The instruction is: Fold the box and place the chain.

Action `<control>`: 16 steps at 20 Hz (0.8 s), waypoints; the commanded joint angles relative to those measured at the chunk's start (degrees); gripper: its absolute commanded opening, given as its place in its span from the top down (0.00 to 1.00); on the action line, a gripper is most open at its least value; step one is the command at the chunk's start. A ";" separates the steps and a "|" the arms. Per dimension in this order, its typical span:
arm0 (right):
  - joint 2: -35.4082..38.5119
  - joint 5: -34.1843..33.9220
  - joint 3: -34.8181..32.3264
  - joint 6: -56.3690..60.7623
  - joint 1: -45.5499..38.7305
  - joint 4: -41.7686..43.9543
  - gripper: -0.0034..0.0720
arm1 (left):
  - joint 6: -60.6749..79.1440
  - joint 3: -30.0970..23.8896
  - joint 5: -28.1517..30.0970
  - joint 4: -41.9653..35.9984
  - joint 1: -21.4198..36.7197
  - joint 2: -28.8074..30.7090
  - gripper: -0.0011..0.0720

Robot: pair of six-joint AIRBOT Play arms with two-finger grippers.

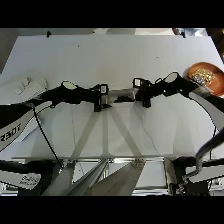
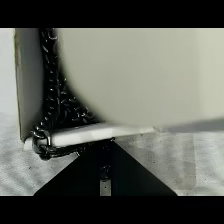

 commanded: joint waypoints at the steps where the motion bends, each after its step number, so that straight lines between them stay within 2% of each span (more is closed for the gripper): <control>1: -0.15 -0.70 -0.07 -0.26 0.31 -2.27 0.93 | 0.07 0.00 0.04 0.02 -0.02 0.04 0.51; 7: 5.07 -0.76 -0.02 1.60 0.28 -2.69 0.93 | 0.07 0.00 0.04 0.02 -0.02 0.04 0.51; 10: 9.38 -0.22 0.00 6.21 0.28 -2.71 0.93 | 0.07 0.00 0.04 0.02 -0.02 0.04 0.51; 16: 16.83 8.66 0.00 7.21 0.31 -1.88 0.93 | 0.07 0.00 0.04 0.02 -0.02 0.04 0.51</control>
